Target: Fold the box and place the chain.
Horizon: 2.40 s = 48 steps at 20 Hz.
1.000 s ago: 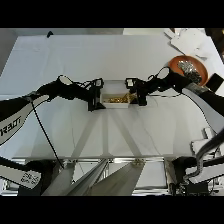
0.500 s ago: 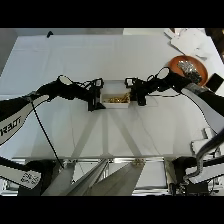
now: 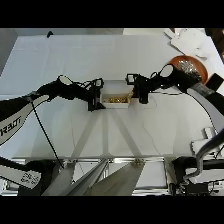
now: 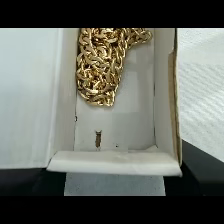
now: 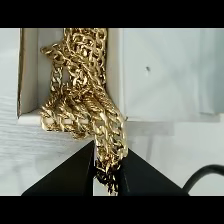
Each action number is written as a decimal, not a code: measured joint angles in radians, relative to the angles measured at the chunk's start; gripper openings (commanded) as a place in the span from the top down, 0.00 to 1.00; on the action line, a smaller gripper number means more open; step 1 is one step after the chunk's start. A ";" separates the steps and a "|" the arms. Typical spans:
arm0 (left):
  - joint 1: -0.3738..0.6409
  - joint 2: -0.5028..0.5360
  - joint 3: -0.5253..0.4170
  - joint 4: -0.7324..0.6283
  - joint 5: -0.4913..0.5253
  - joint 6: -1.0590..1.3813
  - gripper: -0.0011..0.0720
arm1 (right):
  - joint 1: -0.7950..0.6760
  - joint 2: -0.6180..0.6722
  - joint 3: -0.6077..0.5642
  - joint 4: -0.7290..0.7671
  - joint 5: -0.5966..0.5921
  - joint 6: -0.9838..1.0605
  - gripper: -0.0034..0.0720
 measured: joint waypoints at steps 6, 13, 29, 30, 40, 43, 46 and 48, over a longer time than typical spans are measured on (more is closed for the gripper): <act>0.000 0.000 0.000 0.000 0.000 0.000 0.83 | 0.026 0.108 0.000 -0.002 0.005 0.068 0.94; 0.000 0.000 0.000 0.000 0.000 0.000 0.83 | 0.142 0.158 0.000 0.140 -0.056 0.091 0.94; 0.000 0.000 0.000 0.000 0.000 0.000 0.83 | -0.021 0.239 -0.046 0.167 0.039 0.087 0.28; 0.000 0.000 0.000 0.000 0.000 0.000 0.83 | -0.049 0.242 -0.068 0.165 0.044 0.075 0.28; 0.000 0.000 0.000 0.000 0.000 0.000 0.83 | -0.099 0.117 -0.145 0.156 0.019 -0.147 0.35; 0.000 0.000 0.000 0.000 0.000 0.000 0.83 | -0.069 0.067 -0.147 0.158 -0.017 -0.178 0.35; 0.000 0.000 0.000 0.000 0.000 0.000 0.83 | -0.042 0.024 -0.148 0.159 -0.036 -0.196 0.35; 0.000 0.000 0.000 0.000 0.000 0.000 0.83 | -0.026 0.002 -0.148 0.158 -0.056 -0.203 0.35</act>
